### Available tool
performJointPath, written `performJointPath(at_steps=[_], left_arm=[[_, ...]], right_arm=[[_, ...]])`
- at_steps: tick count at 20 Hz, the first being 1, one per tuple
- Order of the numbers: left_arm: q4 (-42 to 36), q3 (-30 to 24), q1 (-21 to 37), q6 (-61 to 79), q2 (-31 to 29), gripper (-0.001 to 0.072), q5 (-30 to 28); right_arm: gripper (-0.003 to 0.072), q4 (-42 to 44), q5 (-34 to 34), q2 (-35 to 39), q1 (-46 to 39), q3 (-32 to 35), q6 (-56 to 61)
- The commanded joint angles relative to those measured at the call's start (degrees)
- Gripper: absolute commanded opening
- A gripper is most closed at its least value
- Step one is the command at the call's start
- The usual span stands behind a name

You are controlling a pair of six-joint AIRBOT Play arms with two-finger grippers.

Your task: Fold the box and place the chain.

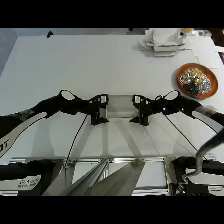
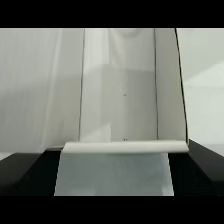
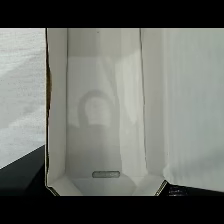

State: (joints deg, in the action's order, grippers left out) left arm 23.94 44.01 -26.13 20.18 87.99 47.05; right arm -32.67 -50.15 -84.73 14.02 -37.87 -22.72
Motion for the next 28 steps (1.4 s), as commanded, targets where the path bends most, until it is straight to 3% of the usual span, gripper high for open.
performJointPath(at_steps=[1, 5, 6, 9, 10, 11, 15, 28], left_arm=[[-2.8, 0.0, -1.1, 1.8, 0.6, 0.0708, -1.5], [-2.5, 0.0, -1.8, 1.9, 1.9, 0.0683, -1.8], [-2.4, 0.0, -1.8, 1.8, 2.0, 0.0588, -1.9], [-0.9, 0.0, -1.8, 1.4, 1.9, 0.019, -1.9], [-0.1, 0.0, -1.7, 1.4, 1.9, 0.0097, -1.9], [0.6, 0.0, -1.7, 1.4, 1.9, 0.0075, -1.8], [0.5, 0.0, -1.6, 1.2, 1.9, 0.0154, -1.9], [0.5, 0.0, -1.7, 1.2, 1.9, 0.0154, -1.8]], right_arm=[[0.0341, -0.1, 0.0, 0.0, 0.0, 0.0, -0.1], [0.0341, -0.1, 0.0, 0.0, 0.0, 0.0, -0.1], [0.0341, -0.1, 0.0, 0.0, 0.0, 0.0, -0.1], [0.0341, -0.1, 0.0, 0.0, 0.0, 0.0, -0.1], [0.0341, -0.1, 0.0, 0.0, 0.0, 0.0, -0.1], [0.0341, -0.1, 0.0, 0.0, 0.0, 0.0, -0.1], [0.0341, -0.1, 0.0, 0.0, 0.0, 0.0, -0.1], [0.0341, -0.1, 0.1, 0.0, 0.0, 0.0, -0.1]])
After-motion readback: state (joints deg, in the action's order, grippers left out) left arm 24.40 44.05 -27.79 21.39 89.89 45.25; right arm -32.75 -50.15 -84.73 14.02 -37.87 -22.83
